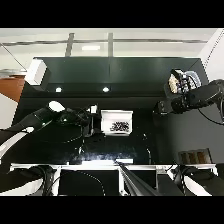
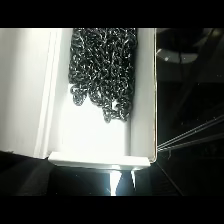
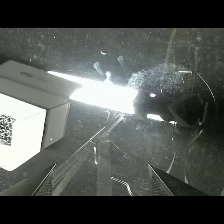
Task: Fold the box and place the chain.
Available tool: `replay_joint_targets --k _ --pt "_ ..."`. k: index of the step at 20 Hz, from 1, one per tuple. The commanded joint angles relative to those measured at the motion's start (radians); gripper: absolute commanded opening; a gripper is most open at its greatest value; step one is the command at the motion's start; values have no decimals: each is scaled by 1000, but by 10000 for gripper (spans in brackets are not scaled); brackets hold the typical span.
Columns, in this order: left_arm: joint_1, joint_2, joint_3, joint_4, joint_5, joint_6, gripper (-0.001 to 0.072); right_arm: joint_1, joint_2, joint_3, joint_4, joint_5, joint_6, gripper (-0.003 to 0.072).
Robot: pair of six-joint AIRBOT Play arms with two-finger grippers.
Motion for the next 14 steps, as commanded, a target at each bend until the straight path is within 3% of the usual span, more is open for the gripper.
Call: replay_joint_targets --k 1,6,9,10,11,12,14 --pt "-24 -2 3 38 9 -9 702 1 0 0 0 1 0 707" --pt "-63 -3 2 72 95 -76 700 1 0 0 0 8 0 707" --pt "-63 -3 2 72 94 -76 672 1 0 0 0 8 0 708" --pt "-63 -3 2 72 94 -76 640 1 0 0 0 8 0 708" --pt "-63 -3 2 72 93 -76 521 1 0 0 0 8 0 708" --pt "-63 -3 2 72 93 -75 479 1 0 0 2 11 0 708" --pt "-63 -3 2 72 93 -75 478 10 -2 0 50 57 0 707"
